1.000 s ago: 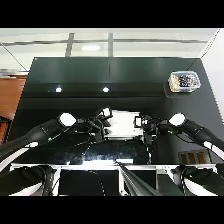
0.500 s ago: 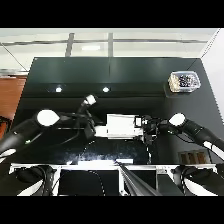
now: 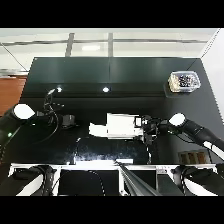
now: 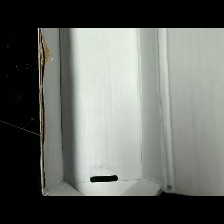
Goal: Fold the box and place the chain.
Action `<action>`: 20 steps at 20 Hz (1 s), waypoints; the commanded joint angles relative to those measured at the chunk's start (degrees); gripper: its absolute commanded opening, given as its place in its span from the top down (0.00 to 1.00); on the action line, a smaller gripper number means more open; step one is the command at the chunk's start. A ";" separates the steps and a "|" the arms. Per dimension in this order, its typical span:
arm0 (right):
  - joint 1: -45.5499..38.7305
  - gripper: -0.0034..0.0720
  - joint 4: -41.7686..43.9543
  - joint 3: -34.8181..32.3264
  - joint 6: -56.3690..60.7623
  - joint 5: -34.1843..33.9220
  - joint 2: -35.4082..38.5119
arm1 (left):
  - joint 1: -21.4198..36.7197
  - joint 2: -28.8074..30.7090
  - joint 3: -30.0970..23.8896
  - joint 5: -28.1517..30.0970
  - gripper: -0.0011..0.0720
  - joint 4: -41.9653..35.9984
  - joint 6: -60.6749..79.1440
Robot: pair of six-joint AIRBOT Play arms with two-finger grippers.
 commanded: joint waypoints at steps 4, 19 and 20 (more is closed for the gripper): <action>0.02 0.70 0.00 -0.04 -0.02 0.02 0.02 | 1.09 -16.57 -1.38 -3.17 0.95 -20.13 8.98; 0.02 0.70 0.00 -0.04 -0.02 0.02 0.02 | -9.18 -19.96 -1.40 0.81 0.90 -32.28 23.37; 0.02 0.70 0.02 -0.04 -0.02 0.02 0.02 | -9.16 -19.96 -1.36 0.28 0.88 -33.99 23.52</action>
